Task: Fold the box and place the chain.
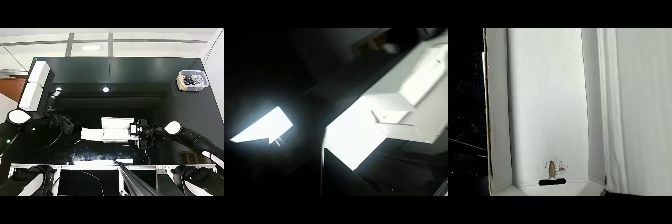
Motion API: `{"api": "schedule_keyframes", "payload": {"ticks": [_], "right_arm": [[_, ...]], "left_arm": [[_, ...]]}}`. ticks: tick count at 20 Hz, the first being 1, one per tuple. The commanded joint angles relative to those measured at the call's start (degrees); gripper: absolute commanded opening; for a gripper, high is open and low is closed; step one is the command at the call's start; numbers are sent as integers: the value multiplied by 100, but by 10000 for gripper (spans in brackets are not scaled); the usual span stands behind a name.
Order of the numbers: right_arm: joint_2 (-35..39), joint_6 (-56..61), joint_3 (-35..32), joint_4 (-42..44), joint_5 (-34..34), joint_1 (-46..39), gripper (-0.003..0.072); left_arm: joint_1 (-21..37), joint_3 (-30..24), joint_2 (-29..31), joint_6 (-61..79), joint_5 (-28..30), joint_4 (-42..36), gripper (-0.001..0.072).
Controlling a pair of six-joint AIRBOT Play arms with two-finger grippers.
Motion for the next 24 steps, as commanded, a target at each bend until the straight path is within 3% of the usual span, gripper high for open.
{"api": "schedule_keyframes", "payload": {"ticks": [1, 5, 10, 14, 15, 17, 18, 21, 24], "right_arm": [[0, 4, 0, 4, -7, 7, 485], [0, 4, 0, 2, -7, 7, 485], [0, 4, 0, 4, -7, 7, 485], [0, 4, 0, 4, -7, 7, 485], [0, 4, 0, 4, -7, 7, 485], [0, 4, 0, 2, -7, 7, 485], [0, 4, 0, 4, -7, 7, 485], [0, 7, 0, 4, -11, 7, 485], [0, 26, 0, 4, -26, 7, 485]], "left_arm": [[608, -219, -166, -2015, -295, 682, 32], [334, -391, -785, -2524, -59, 24, 35], [-562, -385, -1770, -1502, 238, -1143, 35], [-769, -365, -1958, -984, 190, -1829, 52], [-719, -315, -1958, -955, 109, -1814, 216], [-590, -142, -1958, -957, -219, -1746, 629], [-544, -11, -1958, -960, -439, -1620, 709], [-632, 306, -1943, -1040, -837, -1491, 709], [-1034, 514, -1788, -1456, -632, -1172, 704]]}}
